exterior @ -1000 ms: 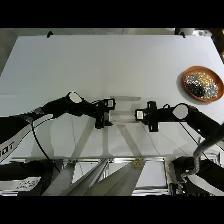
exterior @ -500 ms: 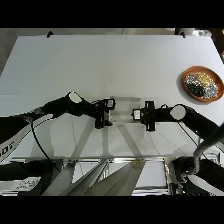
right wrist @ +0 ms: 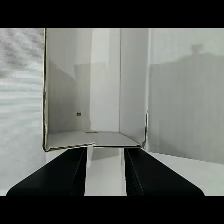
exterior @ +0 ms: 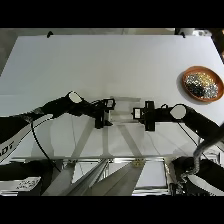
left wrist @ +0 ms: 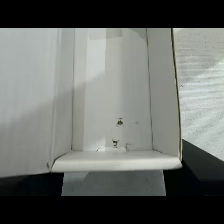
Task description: Fold the box and place the chain.
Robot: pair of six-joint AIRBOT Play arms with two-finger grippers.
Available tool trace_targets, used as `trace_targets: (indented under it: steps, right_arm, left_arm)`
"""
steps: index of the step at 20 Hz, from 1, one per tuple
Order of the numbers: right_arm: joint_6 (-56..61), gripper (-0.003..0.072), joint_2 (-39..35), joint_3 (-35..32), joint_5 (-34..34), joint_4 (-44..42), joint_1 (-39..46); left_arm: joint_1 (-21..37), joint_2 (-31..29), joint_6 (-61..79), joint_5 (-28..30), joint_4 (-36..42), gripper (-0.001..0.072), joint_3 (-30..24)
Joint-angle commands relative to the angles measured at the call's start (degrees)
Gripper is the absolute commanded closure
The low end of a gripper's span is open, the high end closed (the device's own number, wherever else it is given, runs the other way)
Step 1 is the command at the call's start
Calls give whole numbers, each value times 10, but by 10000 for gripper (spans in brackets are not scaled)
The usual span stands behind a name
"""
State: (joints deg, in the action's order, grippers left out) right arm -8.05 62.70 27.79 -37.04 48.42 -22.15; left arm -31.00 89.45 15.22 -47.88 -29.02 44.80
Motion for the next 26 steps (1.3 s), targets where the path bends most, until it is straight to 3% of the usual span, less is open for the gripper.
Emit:
trace_targets:
  steps: [1, 11, 26]
  right_arm:
    - [1, 467, -2, 0, -13, 9, 15]
    - [8, 466, -2, 0, -68, 50, 15]
    - [43, 467, -2, 0, -39, 42, 35]
  left_arm:
    - [0, 0, 0, 1, 0, 259, 0]
    - [0, 0, 0, 1, 0, 259, 0]
    - [0, 0, 0, 1, 0, 259, 0]
